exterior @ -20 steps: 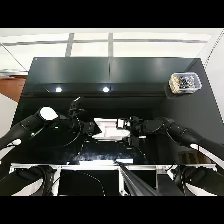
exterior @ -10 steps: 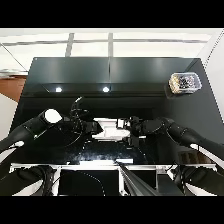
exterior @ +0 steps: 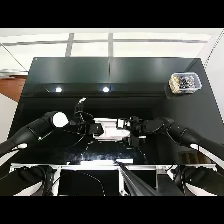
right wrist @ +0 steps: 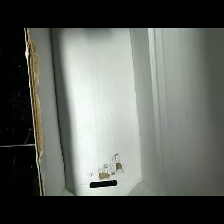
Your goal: Fold the box and place the chain.
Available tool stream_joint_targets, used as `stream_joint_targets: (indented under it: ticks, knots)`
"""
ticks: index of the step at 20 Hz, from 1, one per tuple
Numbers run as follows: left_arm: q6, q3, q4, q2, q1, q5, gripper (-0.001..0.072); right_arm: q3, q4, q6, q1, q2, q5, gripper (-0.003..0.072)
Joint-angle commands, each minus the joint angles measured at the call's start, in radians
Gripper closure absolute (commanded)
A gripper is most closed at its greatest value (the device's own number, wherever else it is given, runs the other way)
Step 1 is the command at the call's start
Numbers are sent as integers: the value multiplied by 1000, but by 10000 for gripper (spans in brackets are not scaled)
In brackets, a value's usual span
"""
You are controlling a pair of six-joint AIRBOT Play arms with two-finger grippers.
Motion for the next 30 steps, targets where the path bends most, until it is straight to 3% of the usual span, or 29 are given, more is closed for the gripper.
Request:
stream_joint_targets:
  ticks: [1, 4, 6, 12, 20, 25, 30]
  knots:
    - [-201, 53, 206, 0, -58, -29, 92, 1, 0, 0, 1, 0, 0, 216]
    - [-296, 64, 277, 0, -89, -54, 118, 1, 0, 0, 1, 0, 0, 216]
    - [-344, 66, 299, 0, -105, -50, 231, 1, 0, 0, 1, 0, 0, 215]
    - [-554, 114, 506, 0, -171, -131, 230, 1, 0, 0, 1, 0, 0, 216]
    - [-602, 151, 515, -8, -227, -155, 233, 1, 0, 0, 1, 0, 0, 216]
    - [-632, 168, 524, -69, -264, -173, 383, 1, -1, 0, 1, 0, 1, 216]
    - [-753, 230, 648, -143, -324, -200, 404, 1, 0, 0, 2, 0, 3, 216]
